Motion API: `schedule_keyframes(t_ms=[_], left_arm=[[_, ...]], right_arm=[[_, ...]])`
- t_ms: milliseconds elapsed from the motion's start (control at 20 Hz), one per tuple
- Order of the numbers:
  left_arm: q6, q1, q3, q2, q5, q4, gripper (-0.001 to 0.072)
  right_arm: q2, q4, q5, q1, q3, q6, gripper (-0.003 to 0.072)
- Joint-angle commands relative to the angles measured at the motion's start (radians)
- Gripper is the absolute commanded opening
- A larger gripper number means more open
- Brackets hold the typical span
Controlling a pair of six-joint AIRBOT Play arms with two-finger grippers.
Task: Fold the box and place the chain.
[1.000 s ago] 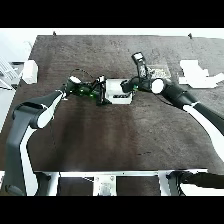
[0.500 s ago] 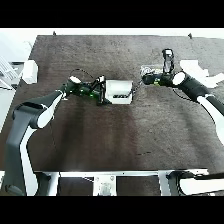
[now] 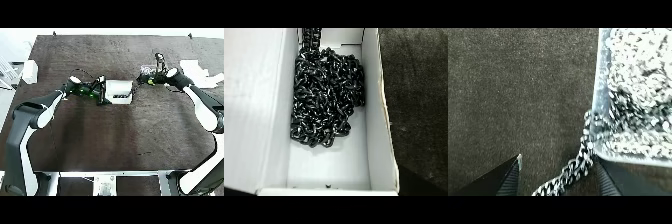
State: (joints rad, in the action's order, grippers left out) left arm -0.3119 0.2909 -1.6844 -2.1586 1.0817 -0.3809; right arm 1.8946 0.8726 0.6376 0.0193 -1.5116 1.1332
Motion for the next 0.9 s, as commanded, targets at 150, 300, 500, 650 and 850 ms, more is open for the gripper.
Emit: schedule_keyframes(t_ms=[150,300,500,650,850], left_arm=[[0.000,-0.001,0.000,0.000,0.000,0.000,0.0233],[0.000,-0.001,0.000,0.000,0.000,0.000,0.0233],[0.000,-0.001,0.000,0.000,0.000,0.000,0.0233],[0.000,-0.001,0.000,0.000,0.000,0.000,0.0233],[0.000,-0.001,0.000,0.000,0.000,0.000,0.0232]], right_arm=[[0.035,-0.016,0.040,-0.016,-0.039,-0.005,0.0497],[0.034,-0.006,0.055,-0.020,-0.039,-0.004,0.0496],[0.031,0.037,0.082,-0.031,-0.039,0.019,0.0496],[0.031,0.037,0.082,-0.029,-0.041,0.041,0.0433],[0.031,0.037,0.085,-0.023,-0.046,0.072,0.0359]])
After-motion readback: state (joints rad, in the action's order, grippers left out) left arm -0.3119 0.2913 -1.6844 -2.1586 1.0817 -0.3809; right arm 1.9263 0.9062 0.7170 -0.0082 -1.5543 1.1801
